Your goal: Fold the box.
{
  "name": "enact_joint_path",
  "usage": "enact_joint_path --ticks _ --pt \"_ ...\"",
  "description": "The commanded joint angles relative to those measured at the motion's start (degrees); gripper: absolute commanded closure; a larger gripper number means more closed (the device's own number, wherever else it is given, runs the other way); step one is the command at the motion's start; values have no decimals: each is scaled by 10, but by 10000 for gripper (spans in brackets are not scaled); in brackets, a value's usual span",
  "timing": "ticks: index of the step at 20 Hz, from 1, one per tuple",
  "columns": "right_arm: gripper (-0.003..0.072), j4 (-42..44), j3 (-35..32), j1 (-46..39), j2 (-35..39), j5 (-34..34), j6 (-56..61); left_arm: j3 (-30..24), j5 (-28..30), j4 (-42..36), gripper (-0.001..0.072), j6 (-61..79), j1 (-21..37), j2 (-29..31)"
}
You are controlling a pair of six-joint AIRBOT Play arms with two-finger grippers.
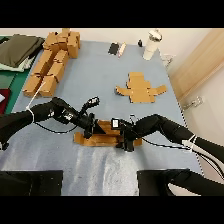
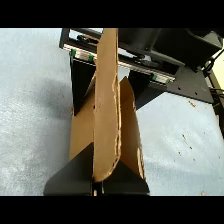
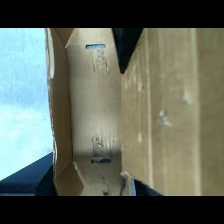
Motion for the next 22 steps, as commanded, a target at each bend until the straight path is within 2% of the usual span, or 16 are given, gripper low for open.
enact_joint_path --ticks 1,6,8,22 --pt "131 0 -11 -2 2 2 0 0 1 -1 697 0 0 0" --pt "139 3 -17 -2 3 17 0 0 1 -1 697 0 0 0" --pt "187 3 -17 -2 3 16 0 0 1 -1 697 0 0 0" --pt "187 1 -16 -2 3 21 0 0 1 -1 697 0 0 0"
